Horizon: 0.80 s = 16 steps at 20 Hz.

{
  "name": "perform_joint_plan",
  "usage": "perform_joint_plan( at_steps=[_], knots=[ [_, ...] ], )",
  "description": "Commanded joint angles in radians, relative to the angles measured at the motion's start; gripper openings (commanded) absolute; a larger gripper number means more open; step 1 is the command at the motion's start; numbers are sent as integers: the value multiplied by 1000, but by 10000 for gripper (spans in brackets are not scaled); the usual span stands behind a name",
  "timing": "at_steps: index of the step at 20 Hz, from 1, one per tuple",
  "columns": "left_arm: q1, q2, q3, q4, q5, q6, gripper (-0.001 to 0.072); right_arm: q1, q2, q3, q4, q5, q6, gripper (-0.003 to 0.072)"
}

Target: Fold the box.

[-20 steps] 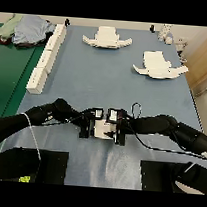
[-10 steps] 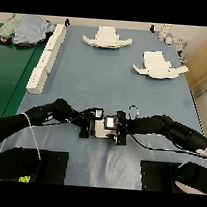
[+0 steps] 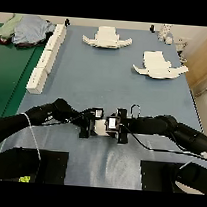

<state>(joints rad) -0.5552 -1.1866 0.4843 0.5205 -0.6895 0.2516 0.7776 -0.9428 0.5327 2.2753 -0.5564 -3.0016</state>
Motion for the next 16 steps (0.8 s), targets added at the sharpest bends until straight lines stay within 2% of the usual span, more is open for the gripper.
perform_joint_plan(
  at_steps=[1,16],
  knots=[
    [0,0,0,0,0,2,508,0,18,1,-16,34,0,528],
    [0,0,0,0,0,2,508,0,9,1,-27,85,0,528]
  ],
)
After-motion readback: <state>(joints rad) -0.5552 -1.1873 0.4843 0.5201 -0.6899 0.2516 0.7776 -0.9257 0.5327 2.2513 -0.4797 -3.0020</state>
